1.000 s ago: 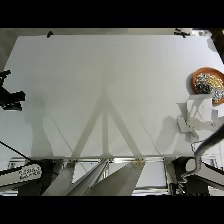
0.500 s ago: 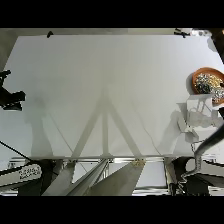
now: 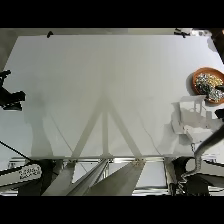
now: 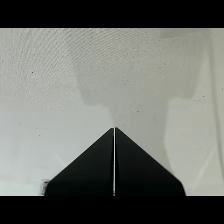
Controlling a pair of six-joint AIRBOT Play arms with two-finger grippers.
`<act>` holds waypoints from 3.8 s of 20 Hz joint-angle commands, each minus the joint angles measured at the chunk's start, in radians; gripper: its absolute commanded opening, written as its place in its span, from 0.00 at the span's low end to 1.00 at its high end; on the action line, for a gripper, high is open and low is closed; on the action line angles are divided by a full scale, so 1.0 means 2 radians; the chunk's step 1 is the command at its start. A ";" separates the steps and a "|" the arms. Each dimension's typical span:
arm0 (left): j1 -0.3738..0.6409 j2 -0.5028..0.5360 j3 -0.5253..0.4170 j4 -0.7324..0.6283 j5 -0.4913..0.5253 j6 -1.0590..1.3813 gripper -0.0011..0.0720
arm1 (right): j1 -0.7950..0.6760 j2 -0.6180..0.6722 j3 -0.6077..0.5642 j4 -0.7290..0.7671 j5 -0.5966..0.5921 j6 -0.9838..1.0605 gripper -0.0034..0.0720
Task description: Fold the box and place the chain.
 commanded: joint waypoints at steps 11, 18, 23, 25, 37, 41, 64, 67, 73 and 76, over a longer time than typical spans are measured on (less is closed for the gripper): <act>0.000 0.000 0.000 0.000 0.000 0.000 0.03 | 0.109 0.164 -0.126 0.459 -0.035 -0.123 0.06; 0.000 0.000 0.000 0.000 0.000 0.000 0.03 | 0.300 0.189 -0.216 0.523 -0.159 -0.104 0.06; 0.001 0.000 0.000 0.001 -0.041 0.026 0.03 | 0.375 0.189 -0.217 0.523 -0.217 -0.059 0.06; 0.000 0.000 0.000 -0.005 -0.080 0.009 0.03 | 0.387 0.189 -0.217 0.522 -0.213 -0.057 0.06; -0.044 0.000 0.000 -0.340 -0.043 0.226 0.78 | 0.396 0.189 -0.217 0.515 -0.215 -0.054 0.06; -0.159 0.000 0.000 -0.345 0.004 0.357 0.90 | 0.396 0.189 -0.217 0.515 -0.215 -0.054 0.06; -0.346 -0.017 -0.132 -0.521 -0.243 0.591 0.98 | 0.396 0.188 -0.217 0.516 -0.212 -0.051 0.06; -0.361 -0.037 -0.132 -0.530 -0.225 0.608 0.92 | 0.396 0.188 -0.217 0.516 -0.211 -0.050 0.06; -0.381 -0.076 -0.132 -0.563 -0.230 0.620 0.39 | 0.396 0.188 -0.217 0.515 -0.192 -0.050 0.06; -0.380 -0.068 -0.132 -0.563 -0.245 0.620 0.20 | 0.396 0.188 -0.217 0.515 -0.187 -0.050 0.06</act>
